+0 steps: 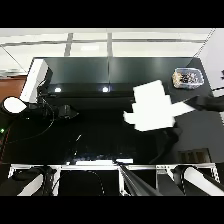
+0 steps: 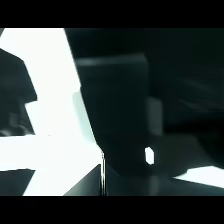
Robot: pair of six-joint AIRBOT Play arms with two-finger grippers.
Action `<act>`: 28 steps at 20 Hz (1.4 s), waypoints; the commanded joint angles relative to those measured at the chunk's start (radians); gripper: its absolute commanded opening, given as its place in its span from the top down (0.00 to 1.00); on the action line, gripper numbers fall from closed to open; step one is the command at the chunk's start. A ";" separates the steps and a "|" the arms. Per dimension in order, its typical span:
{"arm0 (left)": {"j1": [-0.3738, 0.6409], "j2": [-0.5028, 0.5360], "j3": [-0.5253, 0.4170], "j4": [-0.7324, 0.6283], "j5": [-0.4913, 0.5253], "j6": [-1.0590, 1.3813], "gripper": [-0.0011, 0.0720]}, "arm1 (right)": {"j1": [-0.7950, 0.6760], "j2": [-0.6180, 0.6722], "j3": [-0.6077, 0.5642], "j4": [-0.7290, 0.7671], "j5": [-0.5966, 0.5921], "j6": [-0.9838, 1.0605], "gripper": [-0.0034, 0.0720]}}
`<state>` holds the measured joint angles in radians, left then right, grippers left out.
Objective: Fold the box and place the chain.
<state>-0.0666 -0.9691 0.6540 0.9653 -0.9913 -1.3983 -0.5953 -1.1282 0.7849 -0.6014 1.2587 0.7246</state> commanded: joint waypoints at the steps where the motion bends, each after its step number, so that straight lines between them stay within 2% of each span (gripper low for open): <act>1: 0.000 -0.010 0.000 -0.103 0.024 0.100 0.02 | 0.200 0.193 -0.304 0.351 -0.253 -0.152 0.94; 3: 0.000 -0.011 0.000 -0.160 0.073 0.164 0.02 | 0.380 0.254 -0.433 0.442 -0.412 -0.180 0.94; 6: -0.018 -0.016 0.000 -0.175 0.176 0.166 0.02 | 0.653 0.269 -0.516 0.512 -0.647 -0.184 0.94; 8: -0.033 -0.048 0.000 -0.244 0.169 0.223 0.02 | 0.785 0.270 -0.517 0.518 -0.761 -0.184 0.94; 9: -0.036 -0.084 0.006 -0.314 0.135 0.293 0.02 | 0.829 0.269 -0.517 0.519 -0.792 -0.183 0.94; 14: -0.045 -0.370 0.105 -0.530 -0.132 0.554 0.02 | 0.871 0.269 -0.517 0.519 -0.799 -0.183 0.94; 16: -0.080 -0.457 0.122 -0.568 -0.132 0.611 0.02 | 0.871 0.269 -0.517 0.519 -0.779 -0.183 0.94; 20: -0.143 -0.567 0.153 -0.551 -0.109 0.638 0.02 | 0.871 0.269 -0.517 0.520 -0.772 -0.183 0.94; 23: -0.148 -0.631 0.194 -0.589 -0.204 0.776 0.03 | 0.871 0.269 -0.517 0.520 -0.768 -0.183 0.94; 26: -0.148 -0.679 0.252 -0.541 -0.335 0.849 0.08 | 0.871 0.269 -0.517 0.519 -0.769 -0.183 0.94; 28: -0.155 -0.711 0.298 -0.459 -0.383 0.843 0.27 | 0.871 0.269 -0.517 0.518 -0.769 -0.183 0.94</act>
<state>-0.2131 -1.6310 0.8967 0.4297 -1.2694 -0.6044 0.2749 -0.8593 0.2676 -0.0826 0.4892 0.5415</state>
